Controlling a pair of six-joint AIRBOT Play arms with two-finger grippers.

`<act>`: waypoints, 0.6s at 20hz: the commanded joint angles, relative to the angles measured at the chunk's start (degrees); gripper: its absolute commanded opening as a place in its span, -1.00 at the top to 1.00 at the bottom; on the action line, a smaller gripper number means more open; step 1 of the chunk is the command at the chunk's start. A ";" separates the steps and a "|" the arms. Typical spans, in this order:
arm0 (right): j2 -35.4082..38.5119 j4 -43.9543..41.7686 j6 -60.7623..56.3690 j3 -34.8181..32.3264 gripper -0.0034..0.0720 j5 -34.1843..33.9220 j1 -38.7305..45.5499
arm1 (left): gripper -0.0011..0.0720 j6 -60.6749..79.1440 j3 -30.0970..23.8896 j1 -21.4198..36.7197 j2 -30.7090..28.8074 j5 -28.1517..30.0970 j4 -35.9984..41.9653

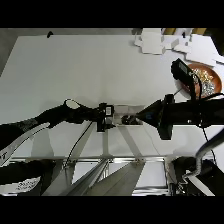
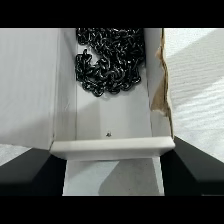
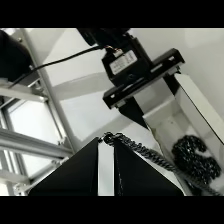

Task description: Fold the box and place the chain.

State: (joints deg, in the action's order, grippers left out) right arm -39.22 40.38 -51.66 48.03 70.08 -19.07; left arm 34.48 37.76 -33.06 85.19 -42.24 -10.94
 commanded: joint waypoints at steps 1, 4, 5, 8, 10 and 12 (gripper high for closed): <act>0.04 -3.52 2.29 0.07 0.87 -2.56 -1.22 | 0.39 0.00 0.00 0.00 0.00 0.00 -0.02; 0.04 -3.69 2.71 0.07 0.87 -4.90 -1.22 | 0.39 0.00 0.00 0.00 0.00 0.02 -0.02; 0.04 -3.56 2.71 0.07 0.87 -5.55 -1.22 | 0.39 0.00 0.00 0.00 0.00 0.02 -0.02; 0.02 -3.48 2.71 0.07 0.87 -7.10 -1.22 | 0.39 0.00 0.00 0.00 0.00 0.00 -0.02; -0.15 -1.70 2.69 0.04 0.87 -7.15 -1.22 | 0.39 0.00 0.00 0.00 0.00 0.00 -0.02; -1.25 2.69 2.62 0.04 0.87 -7.19 -1.22 | 0.39 0.00 0.00 0.00 0.00 0.02 -0.02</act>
